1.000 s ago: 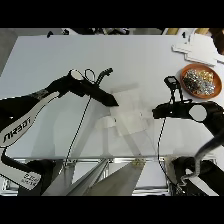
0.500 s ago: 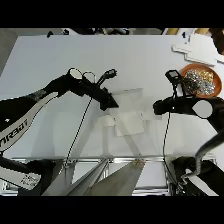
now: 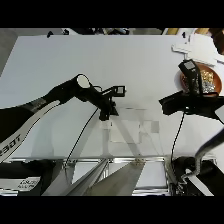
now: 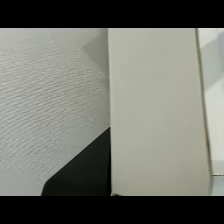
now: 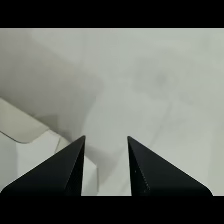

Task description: Fold the box and place the chain.

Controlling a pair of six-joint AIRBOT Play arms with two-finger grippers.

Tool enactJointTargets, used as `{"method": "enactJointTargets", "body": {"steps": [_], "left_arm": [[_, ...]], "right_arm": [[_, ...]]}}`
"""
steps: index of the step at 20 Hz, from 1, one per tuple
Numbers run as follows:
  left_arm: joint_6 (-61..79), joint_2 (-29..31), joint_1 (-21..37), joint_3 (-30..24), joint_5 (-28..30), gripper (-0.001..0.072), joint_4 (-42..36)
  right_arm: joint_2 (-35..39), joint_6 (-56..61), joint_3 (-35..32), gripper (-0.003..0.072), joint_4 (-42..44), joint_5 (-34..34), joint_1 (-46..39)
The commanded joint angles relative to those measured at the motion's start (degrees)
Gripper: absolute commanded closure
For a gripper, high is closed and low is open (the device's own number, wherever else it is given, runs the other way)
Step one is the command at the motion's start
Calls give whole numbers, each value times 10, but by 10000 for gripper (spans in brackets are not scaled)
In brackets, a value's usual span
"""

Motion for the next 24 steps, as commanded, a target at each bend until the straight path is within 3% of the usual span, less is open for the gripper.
{"method": "enactJointTargets", "body": {"steps": [1, 9, 24], "left_arm": [[50, 50, -9, -53, 102, 714, -30], [117, 34, -9, -63, 154, 711, -75], [120, 9, -9, -63, 132, 704, -68]], "right_arm": [[34, 2, 2, 386, 4, 35, 0], [36, 1, 2, 387, 32, 46, 0], [36, -29, 2, 388, 32, 59, 0]]}}
